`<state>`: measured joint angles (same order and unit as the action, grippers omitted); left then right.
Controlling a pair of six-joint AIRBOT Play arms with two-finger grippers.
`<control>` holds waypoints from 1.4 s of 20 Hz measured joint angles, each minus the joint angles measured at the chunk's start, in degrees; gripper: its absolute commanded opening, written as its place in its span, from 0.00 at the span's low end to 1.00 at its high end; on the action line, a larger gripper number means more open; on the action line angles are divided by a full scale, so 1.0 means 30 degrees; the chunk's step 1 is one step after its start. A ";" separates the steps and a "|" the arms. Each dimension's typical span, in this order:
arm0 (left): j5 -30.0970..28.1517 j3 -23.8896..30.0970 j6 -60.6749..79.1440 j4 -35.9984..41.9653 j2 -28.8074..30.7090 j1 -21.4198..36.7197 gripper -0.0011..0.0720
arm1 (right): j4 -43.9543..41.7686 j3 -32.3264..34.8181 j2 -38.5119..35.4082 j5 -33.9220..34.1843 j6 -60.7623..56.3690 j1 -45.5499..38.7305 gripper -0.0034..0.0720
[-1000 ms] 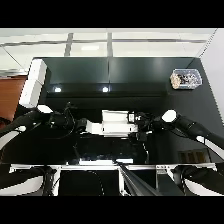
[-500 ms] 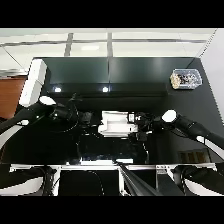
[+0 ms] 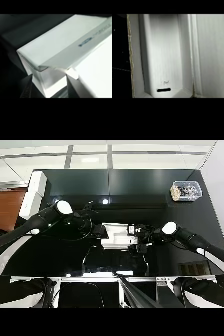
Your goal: Fold the box and place the chain.
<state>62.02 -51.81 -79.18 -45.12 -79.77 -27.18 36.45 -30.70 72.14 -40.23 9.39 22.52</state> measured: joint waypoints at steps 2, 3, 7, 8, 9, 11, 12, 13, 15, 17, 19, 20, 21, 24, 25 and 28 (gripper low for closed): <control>-0.0262 -0.0379 -0.1610 -0.1042 0.0000 -0.0758 0.62 | 0.0044 0.0000 0.0000 -0.0007 0.0022 0.0000 0.38; -0.0408 -0.0525 -0.2441 -0.1632 0.0000 -0.1107 0.62 | 0.0036 0.0000 0.0000 -0.0007 0.0022 0.0000 0.38; -0.0772 -0.0794 -0.5246 -0.3730 0.0007 -0.2098 0.62 | 0.0036 0.0000 0.0000 -0.0007 0.0029 0.0000 0.38; -0.0656 -0.0794 -0.5792 -0.4306 -0.0029 -0.2244 0.62 | -0.0029 0.0000 0.0000 0.0000 -0.0029 0.0000 0.38; -0.0678 -0.0823 -0.6266 -0.4619 -0.0022 -0.2346 0.62 | -0.0022 0.0000 0.0000 -0.0007 -0.0029 0.0000 0.38; -0.0962 -0.0852 -0.6929 -0.5238 -0.0022 -0.2470 0.62 | -0.0022 0.0000 0.0000 0.0000 -0.0015 0.0000 0.38; -0.0976 -0.0860 -0.7344 -0.5595 -0.0022 -0.2506 0.62 | -0.0022 0.0000 0.0000 0.0000 -0.0015 0.0000 0.38; -0.0991 -0.0874 -0.7759 -0.5916 -0.0029 -0.2528 0.62 | -0.0015 0.0000 0.0000 0.0000 -0.0015 0.0000 0.38; -0.1027 -0.0874 -0.8582 -0.6506 -0.0087 -0.2579 0.62 | -0.0015 0.0000 0.0000 0.0000 -0.0007 0.0000 0.38; -0.1086 -0.0882 -0.9282 -0.6951 -0.0168 -0.2696 0.62 | -0.0007 0.0000 0.0000 0.0000 -0.0007 0.0000 0.38; -0.1107 -0.1049 -1.0142 -0.7614 -0.0335 -0.3060 0.62 | -0.0007 0.0000 0.0000 0.0000 0.0000 0.0000 0.38; -0.1027 -0.1231 -1.0644 -0.8080 -0.0459 -0.3366 0.62 | -0.0007 0.0000 0.0000 0.0000 0.0000 0.0000 0.38; -0.1020 -0.1464 -1.1140 -0.8568 -0.0590 -0.3708 0.62 | -0.0007 0.0000 0.0000 0.0000 0.0000 0.0000 0.38; -0.0503 -0.2528 -1.3151 -1.0513 -0.1231 -0.4969 0.62 | 0.0000 0.0000 0.0000 0.0000 0.0000 0.0000 0.38; -0.0022 -0.2980 -1.3792 -1.1198 -0.1559 -0.5399 0.62 | 0.0000 0.0000 0.0000 0.0000 0.0000 -0.0007 0.38; 0.1173 -0.4058 -1.5059 -1.2743 -0.2492 -0.6288 0.49 | 0.0000 0.0000 0.0000 0.0000 0.0000 0.0000 0.38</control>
